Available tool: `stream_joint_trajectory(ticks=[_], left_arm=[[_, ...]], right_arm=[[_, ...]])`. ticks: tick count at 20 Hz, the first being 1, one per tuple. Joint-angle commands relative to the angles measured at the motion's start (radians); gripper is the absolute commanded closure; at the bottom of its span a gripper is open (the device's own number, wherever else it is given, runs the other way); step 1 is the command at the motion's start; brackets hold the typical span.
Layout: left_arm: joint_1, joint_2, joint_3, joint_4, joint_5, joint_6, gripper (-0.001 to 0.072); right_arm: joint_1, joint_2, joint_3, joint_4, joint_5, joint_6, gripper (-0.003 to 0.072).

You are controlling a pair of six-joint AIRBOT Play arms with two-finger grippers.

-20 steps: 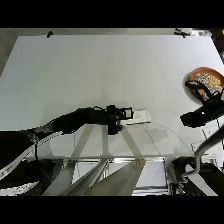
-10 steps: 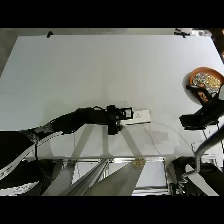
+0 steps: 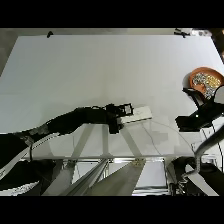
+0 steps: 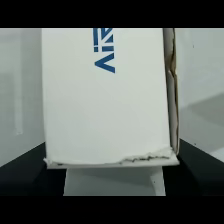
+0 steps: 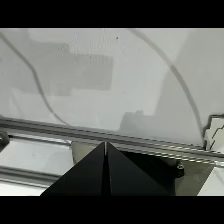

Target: Fold the box and place the chain.

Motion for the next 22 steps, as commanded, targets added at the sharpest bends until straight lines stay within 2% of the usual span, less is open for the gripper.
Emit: stream_joint_trajectory(ticks=[1, 4, 7, 9, 12, 14, 16, 18, 22], left_arm=[[0.003, 0.076, 0.001, 0.001, -0.087, -0.064, 0.0707], [0.031, 0.129, 0.001, 0.028, -0.167, -0.172, 0.0708], [0.145, 0.161, 0.001, 0.187, -0.141, -0.445, 0.0709], [0.256, 0.192, 0.001, 0.402, -0.068, -0.698, 0.0709], [0.44, 0.242, 0.001, 0.821, 0.139, -1.076, 0.0709], [0.562, 0.263, 0.0, 0.987, 0.275, -1.186, 0.0709], [0.683, 0.268, 0.0, 1.025, 0.363, -1.183, 0.0709], [0.799, 0.267, -0.001, 1.022, 0.407, -1.182, 0.0709], [0.951, 0.266, -0.006, 1.015, 0.465, -1.183, 0.0709]], right_arm=[[0.0, 0.0, -0.003, 0.01, -0.036, -0.002, 0.0674], [0.0, 0.0, -0.003, 0.01, -0.045, -0.003, 0.0674], [0.0, -0.001, -0.003, 0.01, -0.045, -0.01, 0.0674], [0.0, 0.0, -0.003, 0.01, -0.053, -0.01, 0.0674], [0.0, 0.0, -0.003, 0.01, -0.093, -0.01, 0.0674], [0.0, -0.001, -0.003, 0.01, -0.113, -0.01, 0.0674], [0.0, -0.001, -0.003, 0.011, -0.12, -0.01, 0.0674], [0.0, -0.001, -0.003, 0.01, -0.12, -0.01, 0.0674], [0.0, -0.001, -0.003, 0.01, -0.123, -0.03, 0.0674]])
